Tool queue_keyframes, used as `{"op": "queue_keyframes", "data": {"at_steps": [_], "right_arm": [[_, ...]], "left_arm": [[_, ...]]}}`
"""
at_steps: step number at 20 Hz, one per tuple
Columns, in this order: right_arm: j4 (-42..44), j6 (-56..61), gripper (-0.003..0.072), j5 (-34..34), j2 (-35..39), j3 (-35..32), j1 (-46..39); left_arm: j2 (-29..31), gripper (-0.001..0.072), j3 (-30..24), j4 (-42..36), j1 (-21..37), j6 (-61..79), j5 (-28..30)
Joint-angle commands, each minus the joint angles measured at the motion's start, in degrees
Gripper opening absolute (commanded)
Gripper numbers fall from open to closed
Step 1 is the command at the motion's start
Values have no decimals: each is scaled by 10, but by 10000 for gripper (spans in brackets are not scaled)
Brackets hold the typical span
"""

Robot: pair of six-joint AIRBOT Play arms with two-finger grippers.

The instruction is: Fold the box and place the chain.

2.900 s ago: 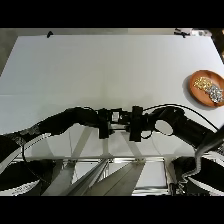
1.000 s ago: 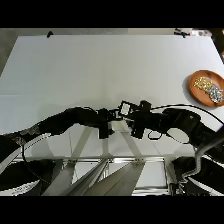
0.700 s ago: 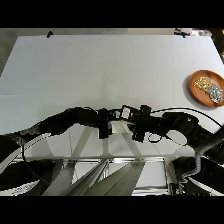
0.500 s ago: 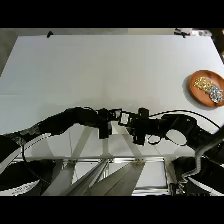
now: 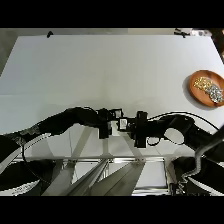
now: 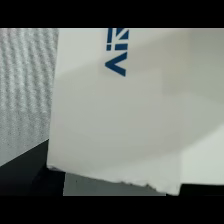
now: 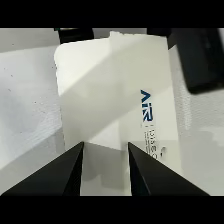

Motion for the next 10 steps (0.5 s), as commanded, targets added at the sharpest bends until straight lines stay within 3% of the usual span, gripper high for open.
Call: {"op": "queue_keyframes", "data": {"at_steps": [1,10], "right_arm": [[-2,-4,317,-25,-12,0,1],[-59,37,294,-38,-11,10,1]], "left_arm": [[0,138,0,0,0,0,0],[0,138,0,0,0,0,0]]}}
